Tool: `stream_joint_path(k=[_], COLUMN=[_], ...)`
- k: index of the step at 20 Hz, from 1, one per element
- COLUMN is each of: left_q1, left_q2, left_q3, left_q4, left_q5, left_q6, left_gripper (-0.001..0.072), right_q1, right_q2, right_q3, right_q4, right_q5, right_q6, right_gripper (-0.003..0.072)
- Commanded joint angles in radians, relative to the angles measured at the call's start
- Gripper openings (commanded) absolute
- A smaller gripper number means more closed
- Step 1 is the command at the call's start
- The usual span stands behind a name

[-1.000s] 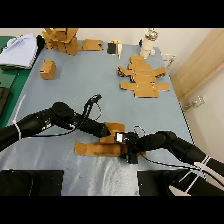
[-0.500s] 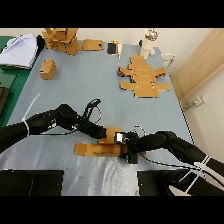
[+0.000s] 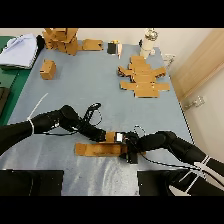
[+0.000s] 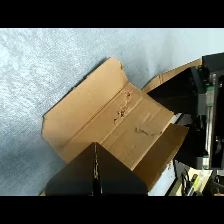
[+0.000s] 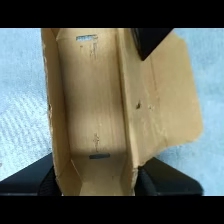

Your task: Fold the box.

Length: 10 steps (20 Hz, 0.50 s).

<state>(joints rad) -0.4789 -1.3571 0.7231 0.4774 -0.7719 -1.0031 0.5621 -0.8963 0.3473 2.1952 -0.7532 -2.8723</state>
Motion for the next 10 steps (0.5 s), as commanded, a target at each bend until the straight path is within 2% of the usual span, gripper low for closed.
stream_joint_path(k=[1, 3, 5, 10], left_q1=[0.0, 0.001, 0.001, 0.043], left_q2=[-0.002, 0.019, 0.088, 0.324], left_q3=[0.001, 0.001, 0.001, -0.036], left_q4=[-0.01, -0.084, -0.15, 0.016], left_q5=[-0.005, -0.034, -0.05, -0.103], left_q6=[0.018, 0.122, 0.245, 0.436], left_gripper=[0.0012, 0.0012, 0.0011, 0.0011], right_q1=[0.001, 0.001, 0.001, 0.001], right_q2=[0.0, 0.0, 0.0, 0.0], right_q3=[0.0, 0.0, 0.0, 0.0], right_q4=[0.0, 0.0, 0.0, 0.0], right_q5=[0.0, 0.0, 0.001, 0.0], right_q6=[0.0, 0.0, 0.0, 0.0], right_gripper=[0.0514, 0.0514, 0.0514, 0.0514])
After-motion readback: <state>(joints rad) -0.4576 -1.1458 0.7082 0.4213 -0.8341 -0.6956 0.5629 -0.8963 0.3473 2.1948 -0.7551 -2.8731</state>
